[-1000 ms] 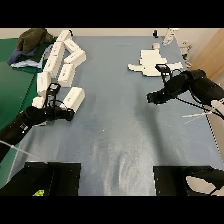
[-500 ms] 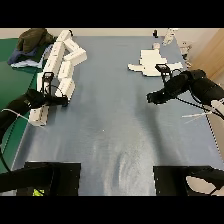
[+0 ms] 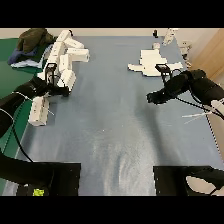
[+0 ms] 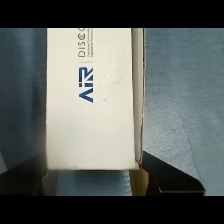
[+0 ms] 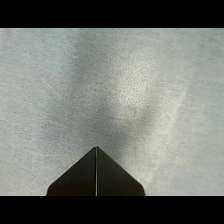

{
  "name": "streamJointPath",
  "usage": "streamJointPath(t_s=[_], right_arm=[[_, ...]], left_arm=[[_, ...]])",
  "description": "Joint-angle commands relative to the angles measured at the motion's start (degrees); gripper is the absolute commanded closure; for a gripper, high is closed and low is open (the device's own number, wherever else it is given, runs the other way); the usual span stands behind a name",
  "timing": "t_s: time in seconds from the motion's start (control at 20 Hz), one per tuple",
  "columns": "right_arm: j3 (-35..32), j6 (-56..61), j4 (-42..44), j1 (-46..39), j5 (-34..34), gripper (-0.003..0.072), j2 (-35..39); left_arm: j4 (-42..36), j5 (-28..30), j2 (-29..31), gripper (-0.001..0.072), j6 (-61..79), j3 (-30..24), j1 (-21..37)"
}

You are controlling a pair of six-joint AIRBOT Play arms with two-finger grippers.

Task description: Fold the box.

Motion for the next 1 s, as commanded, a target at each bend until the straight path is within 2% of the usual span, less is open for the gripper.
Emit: streamJointPath(t_s=[0.0,0.95], right_arm=[[0.1,0.0,0.0,0.0,0.0,0.0683,0.0],[0.1,0.0,0.0,0.0,0.0,0.0683,0.0]], left_arm=[[0.0,-0.4,-2.7,0.0200,0.5,3.3,0.1],[-0.1,1.4,-2.8,0.0200,0.6,3.3,0.1]])
